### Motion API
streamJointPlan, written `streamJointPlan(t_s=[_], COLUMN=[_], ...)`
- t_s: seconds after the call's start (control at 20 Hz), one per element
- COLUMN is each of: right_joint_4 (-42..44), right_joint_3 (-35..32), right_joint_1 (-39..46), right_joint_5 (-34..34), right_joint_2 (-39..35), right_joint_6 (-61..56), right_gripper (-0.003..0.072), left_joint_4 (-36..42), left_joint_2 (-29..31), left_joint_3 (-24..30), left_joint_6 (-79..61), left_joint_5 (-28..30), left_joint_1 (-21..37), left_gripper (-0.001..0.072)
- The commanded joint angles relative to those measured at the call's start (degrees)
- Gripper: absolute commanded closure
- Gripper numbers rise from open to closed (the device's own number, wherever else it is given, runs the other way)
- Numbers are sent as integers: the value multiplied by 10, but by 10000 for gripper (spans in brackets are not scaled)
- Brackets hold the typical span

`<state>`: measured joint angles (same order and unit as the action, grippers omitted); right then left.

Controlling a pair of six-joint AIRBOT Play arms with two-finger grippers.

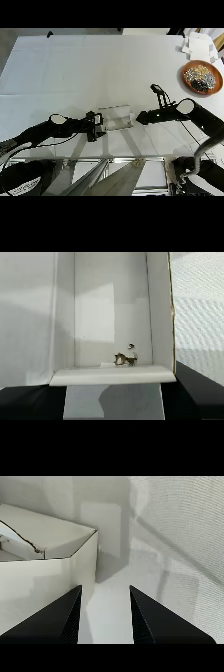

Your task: Fold the box and place the chain.

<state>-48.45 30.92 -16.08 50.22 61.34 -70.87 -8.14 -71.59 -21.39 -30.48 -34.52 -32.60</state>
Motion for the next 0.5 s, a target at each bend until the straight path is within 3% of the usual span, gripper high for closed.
streamJointPlan(t_s=[0.0, 0.25, 0.35, 0.45], right_joint_4=[-8, -10, -13, -13], right_joint_3=[22, 49, 49, 49], right_joint_1=[5, -21, -40, -49], right_joint_5=[24, 72, 72, 64], right_joint_2=[0, 0, 1, 9], right_joint_6=[-4, 9, 9, 9], right_gripper=[349, 344, 253, 229], left_joint_4=[0, 0, 0, 0], left_joint_2=[0, 0, 0, 0], left_joint_3=[0, 0, 0, 0], left_joint_6=[0, 0, 0, 0], left_joint_5=[0, 0, 0, 0], left_joint_1=[0, 0, 0, 0], left_gripper=[642, 642, 642, 642])
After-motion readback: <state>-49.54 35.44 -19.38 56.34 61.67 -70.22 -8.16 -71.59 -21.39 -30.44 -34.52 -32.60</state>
